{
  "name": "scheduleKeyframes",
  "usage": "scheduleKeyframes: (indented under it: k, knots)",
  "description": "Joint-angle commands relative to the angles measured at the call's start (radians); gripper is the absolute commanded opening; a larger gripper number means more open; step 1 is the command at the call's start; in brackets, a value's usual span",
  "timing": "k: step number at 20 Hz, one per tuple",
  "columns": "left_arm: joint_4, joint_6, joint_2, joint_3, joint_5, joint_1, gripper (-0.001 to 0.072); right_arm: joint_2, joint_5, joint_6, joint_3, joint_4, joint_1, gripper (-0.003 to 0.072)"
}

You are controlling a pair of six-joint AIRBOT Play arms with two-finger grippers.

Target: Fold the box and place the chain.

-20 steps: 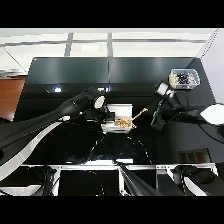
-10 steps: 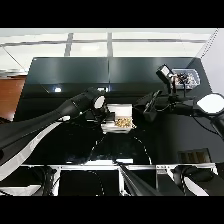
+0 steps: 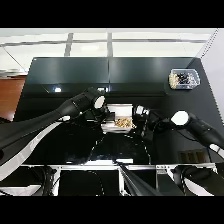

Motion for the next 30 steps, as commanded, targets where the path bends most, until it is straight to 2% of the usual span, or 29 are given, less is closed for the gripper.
scheduleKeyframes:
  k: [1,2,6,7,9,10,11,12,15,18,19,20,21,22,24,25,26,27,30]
  knots:
    - [0.000,0.000,0.000,0.001,-0.002,0.000,0.0030,-0.091,-0.085,-0.376,-0.022,0.179,0.042,0.0651]
    - [0.000,0.000,0.000,0.001,-0.003,0.000,0.0030,-0.106,-0.087,-0.393,-0.017,0.196,0.040,0.0585]
    - [0.000,0.000,0.000,0.001,-0.006,0.000,0.0029,-0.119,-0.085,-0.377,-0.015,0.195,0.017,0.0582]
    - [0.000,0.000,0.000,0.001,-0.009,0.000,0.0029,-0.119,-0.086,-0.368,-0.015,0.193,0.012,0.0486]
    - [0.000,0.000,0.000,0.001,-0.008,0.000,0.0029,-0.118,-0.097,-0.313,-0.015,0.155,0.003,0.0116]
    - [0.000,0.000,0.000,0.001,-0.008,0.000,0.0029,-0.113,-0.101,-0.271,-0.015,0.122,-0.002,0.0061]
    - [0.000,0.000,0.000,0.001,-0.008,0.000,0.0029,-0.101,-0.101,-0.222,-0.014,0.080,-0.006,0.0058]
    - [0.000,0.000,0.000,0.001,-0.008,0.000,0.0030,-0.080,-0.102,-0.165,-0.013,0.037,-0.010,0.0007]
    - [0.000,0.000,0.000,0.001,-0.006,0.001,0.0030,0.037,-0.092,0.100,0.010,-0.106,-0.034,0.0017]
    - [0.001,0.000,0.000,0.001,-0.006,0.001,0.0029,0.182,0.050,0.315,0.089,-0.130,-0.063,0.0017]
    - [0.001,0.000,0.000,0.001,-0.006,0.001,0.0030,0.220,0.105,0.368,0.124,-0.077,-0.063,0.0018]
    - [0.001,0.000,0.000,0.001,-0.002,0.001,0.0030,0.245,0.119,0.392,0.144,0.042,-0.061,0.0018]
    - [0.001,0.000,0.000,0.001,0.005,0.001,0.0029,0.248,0.077,0.387,0.143,0.205,-0.057,0.0018]
    - [0.001,0.000,0.000,0.001,0.012,0.001,0.0030,0.232,-0.017,0.387,0.135,0.327,-0.034,0.0019]
    - [-0.001,0.000,0.000,0.001,0.018,0.000,0.0029,0.163,-0.150,0.388,0.132,0.397,0.039,0.0022]
    - [-0.001,0.000,0.000,0.001,0.016,0.000,0.0029,0.125,-0.129,0.389,0.132,0.396,0.064,0.0068]
    - [0.000,0.000,0.000,0.001,0.016,0.000,0.0029,0.090,-0.086,0.391,0.132,0.386,0.076,0.0314]
    - [0.000,0.000,0.000,0.001,0.016,0.001,0.0030,0.077,-0.065,0.399,0.132,0.358,0.076,0.0425]
    - [0.000,-0.001,0.000,0.001,0.016,0.001,0.0029,0.136,-0.059,0.407,0.132,0.294,-0.013,0.0425]
